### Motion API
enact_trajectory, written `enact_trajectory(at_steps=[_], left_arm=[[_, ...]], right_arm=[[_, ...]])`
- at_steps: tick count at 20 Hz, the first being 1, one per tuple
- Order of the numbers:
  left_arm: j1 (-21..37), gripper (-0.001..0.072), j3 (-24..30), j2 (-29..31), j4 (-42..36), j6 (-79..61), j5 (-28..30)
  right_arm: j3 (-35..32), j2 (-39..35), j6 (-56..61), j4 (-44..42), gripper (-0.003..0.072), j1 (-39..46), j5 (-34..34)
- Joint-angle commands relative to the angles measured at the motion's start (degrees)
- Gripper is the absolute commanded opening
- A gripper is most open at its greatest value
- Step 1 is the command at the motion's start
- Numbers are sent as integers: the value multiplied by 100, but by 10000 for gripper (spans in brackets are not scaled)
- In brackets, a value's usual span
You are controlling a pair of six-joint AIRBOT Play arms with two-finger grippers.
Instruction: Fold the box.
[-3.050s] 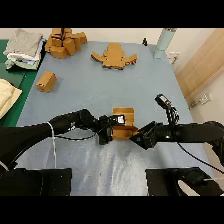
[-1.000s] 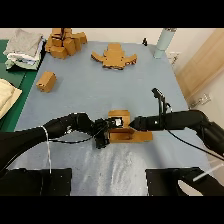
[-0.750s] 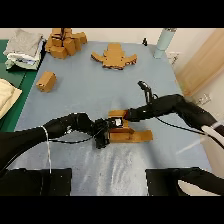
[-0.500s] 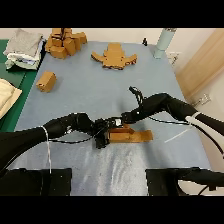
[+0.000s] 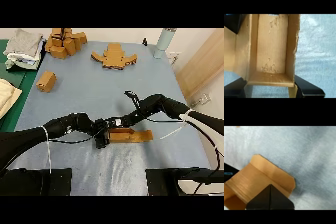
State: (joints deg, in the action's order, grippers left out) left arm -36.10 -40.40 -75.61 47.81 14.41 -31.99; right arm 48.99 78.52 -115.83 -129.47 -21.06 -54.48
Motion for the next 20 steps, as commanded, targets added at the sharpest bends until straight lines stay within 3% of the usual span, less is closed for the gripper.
enact_trajectory(at_steps=[1, 6, 11, 12, 14, 16, 19, 20], left_arm=[[0, 379, -2, -4, 0, 2, 4], [0, 378, -2, -4, 0, 0, 4], [0, 378, -2, -4, 0, 2, 4], [0, 379, 0, -4, 0, 2, 4], [0, 378, -2, -4, 0, 2, 4], [0, 379, -2, -4, 0, 2, 4], [0, 378, -2, -4, 0, 0, 4], [0, 379, -2, -4, 0, 2, 4]], right_arm=[[44, -455, -142, 66, 4, 13, -133], [-238, -1971, 96, 682, 3, 2, -463], [-1379, -3746, -651, 461, 5, -11, -1244], [-1578, -4015, -894, 588, 57, -11, -1335], [-1849, -4260, -1475, 1086, 429, -11, -1217], [-1939, -4146, -1958, 1482, 522, -11, -892], [-1943, -3687, -2916, 1659, 538, -11, -431], [-1943, -3547, -3279, 1668, 634, -11, -317]])
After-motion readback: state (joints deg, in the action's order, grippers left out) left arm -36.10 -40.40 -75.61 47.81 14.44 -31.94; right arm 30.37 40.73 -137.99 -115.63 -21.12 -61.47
